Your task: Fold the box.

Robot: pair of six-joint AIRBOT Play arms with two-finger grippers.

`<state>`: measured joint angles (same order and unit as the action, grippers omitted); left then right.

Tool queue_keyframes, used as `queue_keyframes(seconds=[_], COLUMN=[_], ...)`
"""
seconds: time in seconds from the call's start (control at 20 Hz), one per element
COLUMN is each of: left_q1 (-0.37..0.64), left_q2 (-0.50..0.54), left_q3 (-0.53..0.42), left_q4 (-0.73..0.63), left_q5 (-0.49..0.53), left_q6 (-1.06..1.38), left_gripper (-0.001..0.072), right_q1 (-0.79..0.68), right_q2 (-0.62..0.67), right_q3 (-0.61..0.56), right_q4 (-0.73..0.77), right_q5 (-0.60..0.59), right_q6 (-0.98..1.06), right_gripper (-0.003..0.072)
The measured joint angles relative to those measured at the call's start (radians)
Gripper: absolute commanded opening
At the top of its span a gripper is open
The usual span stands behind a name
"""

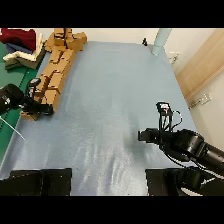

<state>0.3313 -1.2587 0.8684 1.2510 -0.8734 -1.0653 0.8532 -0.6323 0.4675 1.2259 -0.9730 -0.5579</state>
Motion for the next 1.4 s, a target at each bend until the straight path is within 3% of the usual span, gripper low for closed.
queue_keyframes(seconds=[0.1,0.2,0.4,0.55,0.75,1.05,1.2,1.4], left_q1=[0.0,0.0,-0.01,-0.076,-0.285,-0.608,-0.676,-0.708], left_q2=[0.0,0.0,0.002,0.029,0.096,0.069,0.038,0.024], left_q3=[0.049,0.087,0.132,0.143,0.148,0.15,0.15,0.15], left_q4=[0.041,0.051,0.013,-0.009,-0.023,-0.026,-0.025,-0.025], left_q5=[-0.117,-0.202,-0.295,-0.314,-0.22,-0.035,0.018,0.052], left_q6=[-0.024,-0.036,-0.045,-0.049,-0.099,-0.2,-0.23,-0.245], left_gripper=[0.0663,0.0027,0.001,0.0009,0.0011,0.0014,0.0015,0.0015], right_q1=[0.0,0.0,-0.007,-0.07,-0.226,-0.359,-0.37,-0.375], right_q2=[0.0,0.0,-0.006,-0.045,-0.21,-0.634,-0.77,-0.84], right_q3=[0.0,0.0,0.002,0.043,0.207,0.591,0.713,0.773], right_q4=[0.0,0.0,0.003,0.027,0.134,0.409,0.507,0.563], right_q5=[0.0,0.0,0.0,0.003,0.038,0.064,0.068,0.06], right_q6=[0.0,0.0,-0.003,-0.061,-0.269,-0.607,-0.678,-0.716], right_gripper=[0.0005,0.0006,0.0005,0.0005,0.0005,0.0005,0.0005,0.0005])
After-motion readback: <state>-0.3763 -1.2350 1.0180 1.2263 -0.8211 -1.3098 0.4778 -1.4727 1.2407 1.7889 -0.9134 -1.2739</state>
